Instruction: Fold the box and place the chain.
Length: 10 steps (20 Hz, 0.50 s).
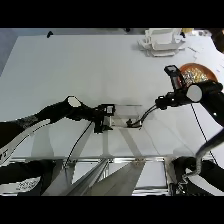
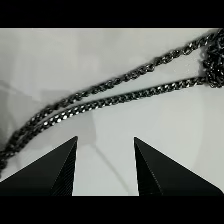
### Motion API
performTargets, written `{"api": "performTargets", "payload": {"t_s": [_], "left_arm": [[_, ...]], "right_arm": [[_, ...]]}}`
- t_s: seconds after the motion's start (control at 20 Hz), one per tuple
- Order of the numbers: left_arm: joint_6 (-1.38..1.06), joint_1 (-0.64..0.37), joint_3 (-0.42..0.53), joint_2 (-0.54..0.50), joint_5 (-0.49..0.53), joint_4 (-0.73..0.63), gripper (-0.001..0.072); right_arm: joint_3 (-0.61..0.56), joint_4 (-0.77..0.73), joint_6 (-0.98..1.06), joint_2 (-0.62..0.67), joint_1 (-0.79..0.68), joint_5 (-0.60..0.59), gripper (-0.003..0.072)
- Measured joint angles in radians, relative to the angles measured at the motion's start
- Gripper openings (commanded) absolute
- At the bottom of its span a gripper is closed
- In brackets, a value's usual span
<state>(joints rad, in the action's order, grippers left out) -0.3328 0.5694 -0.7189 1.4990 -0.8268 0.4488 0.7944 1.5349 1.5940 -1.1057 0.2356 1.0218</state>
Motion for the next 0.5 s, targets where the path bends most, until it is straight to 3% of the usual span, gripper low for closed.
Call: {"api": "performTargets", "payload": {"t_s": [0.1, 0.4, 0.5], "left_arm": [[0.0, 0.0, 0.0, 0.0, 0.0, 0.0, 0.0249], [0.0, 0.0, 0.0, 0.0, 0.0, 0.0, 0.0249], [0.0, 0.0, 0.0, 0.0, 0.0, 0.0, 0.0249]], "right_arm": [[-0.003, 0.006, 0.007, -0.059, -0.005, -0.007, 0.0316], [-0.007, 0.011, 0.024, -0.158, -0.011, -0.041, 0.0316], [-0.007, 0.013, 0.027, -0.17, -0.011, -0.06, 0.0257]]}}
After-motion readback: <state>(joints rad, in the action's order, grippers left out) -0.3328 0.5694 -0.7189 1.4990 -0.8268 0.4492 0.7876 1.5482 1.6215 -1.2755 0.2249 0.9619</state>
